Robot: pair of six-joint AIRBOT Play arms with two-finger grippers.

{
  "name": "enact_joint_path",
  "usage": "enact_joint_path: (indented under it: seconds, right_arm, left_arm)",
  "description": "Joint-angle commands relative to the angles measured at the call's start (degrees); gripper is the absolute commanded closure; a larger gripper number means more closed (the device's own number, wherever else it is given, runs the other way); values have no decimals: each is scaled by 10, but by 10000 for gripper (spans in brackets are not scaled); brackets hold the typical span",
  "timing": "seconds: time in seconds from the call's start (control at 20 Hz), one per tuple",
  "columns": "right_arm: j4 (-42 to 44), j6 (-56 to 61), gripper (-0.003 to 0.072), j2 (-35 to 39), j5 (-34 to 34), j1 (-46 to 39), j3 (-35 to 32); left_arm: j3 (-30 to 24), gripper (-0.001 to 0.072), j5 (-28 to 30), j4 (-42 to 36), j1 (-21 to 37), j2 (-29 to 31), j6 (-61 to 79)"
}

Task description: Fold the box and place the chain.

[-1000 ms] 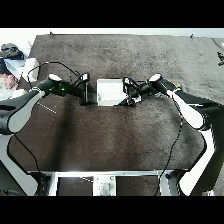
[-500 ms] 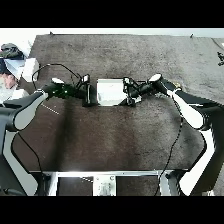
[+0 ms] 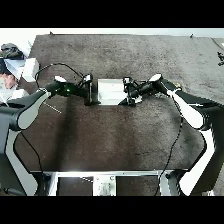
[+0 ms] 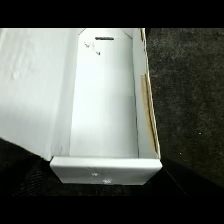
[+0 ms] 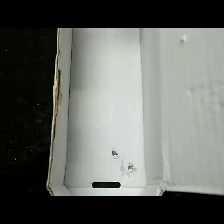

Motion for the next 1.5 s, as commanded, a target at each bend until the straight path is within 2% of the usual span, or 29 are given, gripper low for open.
enact_joint_path:
  seconds: [0.0, 0.85, 1.45]
  right_arm:
    - [-1, -1, 151, 0, 3, 0, 0]
    - [-1, -1, 151, 0, 3, 0, 0]
    - [-1, -1, 151, 0, 3, 0, 0]
  left_arm:
    - [6, 5, 3, 2, -1, -6, -5]
    - [10, 4, 7, -28, -11, -24, 74]
    - [10, 6, 6, -56, -15, -29, 74]
